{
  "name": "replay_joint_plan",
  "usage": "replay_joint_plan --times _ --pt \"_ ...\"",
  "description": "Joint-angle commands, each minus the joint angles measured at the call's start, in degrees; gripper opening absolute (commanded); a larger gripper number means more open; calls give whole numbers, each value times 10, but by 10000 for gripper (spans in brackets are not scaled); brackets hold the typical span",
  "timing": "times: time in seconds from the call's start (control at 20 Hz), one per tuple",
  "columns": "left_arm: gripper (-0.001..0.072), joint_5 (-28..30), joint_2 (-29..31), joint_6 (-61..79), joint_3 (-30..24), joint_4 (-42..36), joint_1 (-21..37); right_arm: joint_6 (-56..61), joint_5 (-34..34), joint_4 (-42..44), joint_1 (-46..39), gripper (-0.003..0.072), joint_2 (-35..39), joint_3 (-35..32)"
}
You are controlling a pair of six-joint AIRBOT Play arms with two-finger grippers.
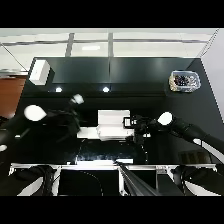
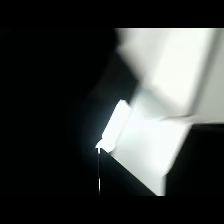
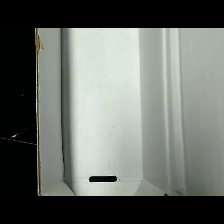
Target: Fold the box and place the chain.
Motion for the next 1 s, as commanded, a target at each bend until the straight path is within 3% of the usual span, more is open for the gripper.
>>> replay_joint_plan --times 0.0,0.1,0.2,0.3,0.45,0.65,0.8,0.95 --pt "31 -48 56 -337 12 129 145 0 0 0 0 171 0 0" --pt "31 -95 44 -365 1 77 212 0 0 0 0 171 0 0" --pt "31 -104 20 -412 -32 -25 253 0 0 0 0 171 0 0" --pt "31 -122 -26 -376 -64 -113 261 0 0 0 0 171 0 0" --pt "29 -177 -131 -325 -71 -148 257 0 0 0 0 171 0 0" --pt "29 -178 -207 -298 -71 -189 218 0 0 0 0 171 0 0" --pt "29 -127 -216 -271 -70 -250 149 0 0 0 0 171 0 0" --pt "29 -120 -216 -254 -59 -264 104 0 0 0 0 171 0 0"
